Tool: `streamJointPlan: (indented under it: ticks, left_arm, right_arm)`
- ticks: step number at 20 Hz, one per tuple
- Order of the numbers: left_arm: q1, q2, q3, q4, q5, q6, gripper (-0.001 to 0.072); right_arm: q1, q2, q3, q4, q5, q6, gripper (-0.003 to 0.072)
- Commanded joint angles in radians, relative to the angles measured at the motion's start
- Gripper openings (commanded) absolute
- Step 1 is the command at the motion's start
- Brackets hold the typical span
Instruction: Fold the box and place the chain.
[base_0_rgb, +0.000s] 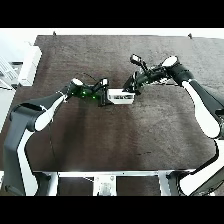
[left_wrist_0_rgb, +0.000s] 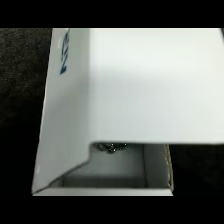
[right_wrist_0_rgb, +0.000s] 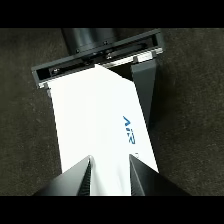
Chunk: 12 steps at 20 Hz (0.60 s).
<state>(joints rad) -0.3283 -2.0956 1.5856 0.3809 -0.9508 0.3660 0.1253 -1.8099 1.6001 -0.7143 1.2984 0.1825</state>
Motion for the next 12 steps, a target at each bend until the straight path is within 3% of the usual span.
streamJointPlan:
  ticks: [1,12]
  left_arm:
    - [0.0,0.0,0.0,0.0,0.0,0.0,0.0527]
    - [0.0,-0.001,0.0,0.0,0.0,0.0,0.0527]
  right_arm:
    - [0.01,-0.017,0.0,-0.004,0.004,-0.008,0.0304]
    - [0.016,-0.026,0.0,-0.023,-0.039,-0.019,0.0303]
